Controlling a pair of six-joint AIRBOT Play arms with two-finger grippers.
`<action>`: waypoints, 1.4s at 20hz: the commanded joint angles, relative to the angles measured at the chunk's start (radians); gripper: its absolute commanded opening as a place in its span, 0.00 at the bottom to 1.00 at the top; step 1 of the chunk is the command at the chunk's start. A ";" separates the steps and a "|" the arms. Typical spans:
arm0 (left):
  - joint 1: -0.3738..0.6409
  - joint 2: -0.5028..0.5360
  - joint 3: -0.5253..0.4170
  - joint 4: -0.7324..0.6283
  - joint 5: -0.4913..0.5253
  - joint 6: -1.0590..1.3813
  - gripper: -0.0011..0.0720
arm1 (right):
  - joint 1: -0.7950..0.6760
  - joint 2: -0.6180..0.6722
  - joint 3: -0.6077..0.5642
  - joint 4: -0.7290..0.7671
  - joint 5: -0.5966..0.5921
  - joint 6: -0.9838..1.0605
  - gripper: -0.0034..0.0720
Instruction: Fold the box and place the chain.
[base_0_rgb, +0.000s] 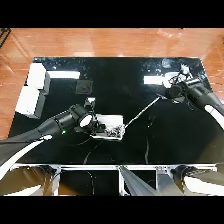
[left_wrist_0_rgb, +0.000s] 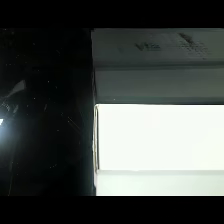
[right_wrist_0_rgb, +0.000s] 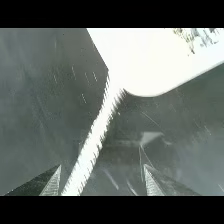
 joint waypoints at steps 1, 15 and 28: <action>0.000 0.000 0.000 -0.004 -0.002 0.000 0.05 | -0.006 -0.113 0.084 -0.037 0.019 0.090 0.79; 0.000 0.000 0.000 -0.004 -0.004 0.000 0.05 | 0.008 0.214 0.122 0.194 -0.277 -0.564 0.07; 0.000 0.000 0.000 -0.003 -0.001 0.000 0.05 | 0.403 0.521 0.076 0.718 -0.452 -0.748 0.07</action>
